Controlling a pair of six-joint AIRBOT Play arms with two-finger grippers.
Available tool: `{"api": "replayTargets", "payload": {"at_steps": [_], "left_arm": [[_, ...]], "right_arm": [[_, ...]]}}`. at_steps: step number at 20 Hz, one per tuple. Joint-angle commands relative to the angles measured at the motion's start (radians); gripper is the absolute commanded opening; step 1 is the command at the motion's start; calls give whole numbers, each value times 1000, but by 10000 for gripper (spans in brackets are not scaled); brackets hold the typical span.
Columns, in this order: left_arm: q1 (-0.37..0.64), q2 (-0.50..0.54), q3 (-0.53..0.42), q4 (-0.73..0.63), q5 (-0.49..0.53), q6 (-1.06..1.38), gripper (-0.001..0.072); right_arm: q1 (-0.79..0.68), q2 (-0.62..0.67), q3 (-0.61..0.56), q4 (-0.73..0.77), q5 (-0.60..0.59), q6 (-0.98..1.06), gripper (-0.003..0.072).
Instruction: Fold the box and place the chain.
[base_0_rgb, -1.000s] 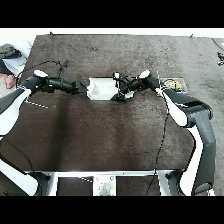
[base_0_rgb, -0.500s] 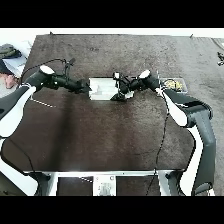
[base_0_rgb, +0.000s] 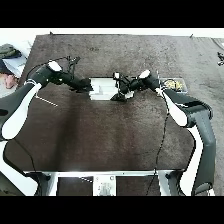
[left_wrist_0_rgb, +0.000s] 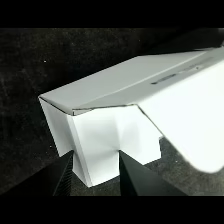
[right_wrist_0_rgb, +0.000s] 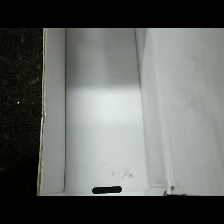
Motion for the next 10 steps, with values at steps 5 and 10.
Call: {"api": "replayTargets", "payload": {"at_steps": [5,10], "left_arm": [[-63,0,17,128,87,-171,313],[-99,-5,17,223,121,-291,313]], "right_arm": [[-1,0,0,0,0,0,167],[0,0,0,0,0,0,167]]}}
